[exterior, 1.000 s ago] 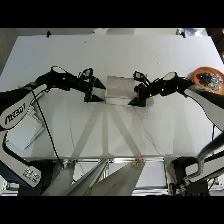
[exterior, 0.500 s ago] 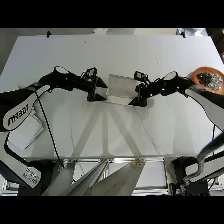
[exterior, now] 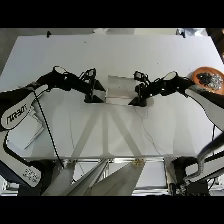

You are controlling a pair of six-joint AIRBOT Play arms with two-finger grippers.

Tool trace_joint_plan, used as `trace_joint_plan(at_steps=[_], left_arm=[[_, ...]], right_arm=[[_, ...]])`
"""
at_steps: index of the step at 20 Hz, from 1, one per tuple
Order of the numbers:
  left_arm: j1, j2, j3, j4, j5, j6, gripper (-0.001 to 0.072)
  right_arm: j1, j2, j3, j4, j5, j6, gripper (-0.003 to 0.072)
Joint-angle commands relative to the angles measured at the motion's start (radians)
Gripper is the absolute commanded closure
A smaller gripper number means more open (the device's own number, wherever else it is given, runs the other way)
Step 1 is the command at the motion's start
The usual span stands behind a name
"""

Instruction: Fold the box and place the chain.

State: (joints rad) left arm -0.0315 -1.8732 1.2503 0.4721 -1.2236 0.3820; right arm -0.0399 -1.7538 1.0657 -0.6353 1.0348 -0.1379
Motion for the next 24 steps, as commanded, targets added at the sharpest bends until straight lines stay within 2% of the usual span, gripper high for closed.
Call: trace_joint_plan(at_steps=[1, 7, 11, 15, 19, 24], left_arm=[[0.005, 0.001, 0.001, -0.089, 0.030, 0.022, 0.0010], [0.008, 0.000, 0.003, -0.095, 0.008, 0.018, 0.0010], [0.054, 0.000, 0.057, 0.040, -0.026, -0.003, 0.0010], [0.079, -0.010, 0.087, 0.030, -0.064, -0.027, 0.0011], [0.062, -0.060, 0.120, -0.002, -0.102, -0.050, 0.0011], [0.035, -0.064, 0.120, -0.062, -0.082, -0.024, 0.0010]], right_arm=[[0.000, 0.000, 0.000, 0.000, 0.000, -0.001, 0.0287], [0.000, 0.000, 0.000, 0.000, 0.000, -0.001, 0.0287], [0.000, 0.000, 0.000, 0.000, 0.000, -0.001, 0.0287], [0.000, 0.000, 0.000, 0.000, 0.000, -0.001, 0.0287], [0.000, 0.000, 0.000, 0.000, 0.000, -0.001, 0.0287], [0.000, 0.000, 0.000, 0.000, 0.000, -0.001, 0.0287]])
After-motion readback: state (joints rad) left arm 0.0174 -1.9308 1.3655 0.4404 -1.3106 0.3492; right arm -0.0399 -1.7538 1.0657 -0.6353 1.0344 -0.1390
